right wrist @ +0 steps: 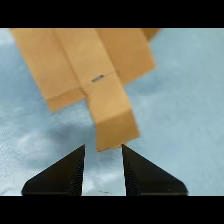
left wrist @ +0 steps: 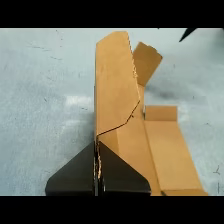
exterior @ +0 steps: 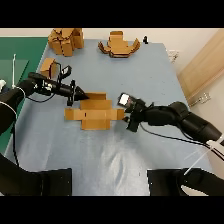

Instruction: Fold the box.

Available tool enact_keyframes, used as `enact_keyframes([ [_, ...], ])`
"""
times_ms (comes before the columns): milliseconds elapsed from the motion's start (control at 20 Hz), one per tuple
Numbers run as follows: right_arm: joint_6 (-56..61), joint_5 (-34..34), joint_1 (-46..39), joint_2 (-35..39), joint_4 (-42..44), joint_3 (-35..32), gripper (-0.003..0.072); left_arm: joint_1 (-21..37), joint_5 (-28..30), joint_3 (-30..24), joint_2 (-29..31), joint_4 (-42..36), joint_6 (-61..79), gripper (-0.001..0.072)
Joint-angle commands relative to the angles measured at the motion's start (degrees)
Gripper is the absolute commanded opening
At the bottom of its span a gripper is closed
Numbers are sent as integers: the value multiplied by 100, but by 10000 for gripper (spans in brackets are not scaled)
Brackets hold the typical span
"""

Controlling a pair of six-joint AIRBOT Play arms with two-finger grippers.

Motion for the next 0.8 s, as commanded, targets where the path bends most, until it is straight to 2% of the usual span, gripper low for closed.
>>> enact_keyframes([
  [0, -20, -63, 721, -382, -289, 22, 374, -22, 254, -426, 155, 4, 487, 7],
  [150, -20, 455, 1231, -721, -647, 26, 374, -22, 404, -442, 153, 13, 542, 7],
  [200, -20, 584, 1353, -787, -809, 26, 397, -22, 466, -474, 153, 13, 542, 7],
  [250, -17, 697, 1445, -850, -901, 24, 471, -22, 472, -525, 153, 4, 577, 8],
  [750, -17, 1755, 1552, -1587, -872, 28, 478, -76, 448, -621, 146, 7, 584, 9],
])
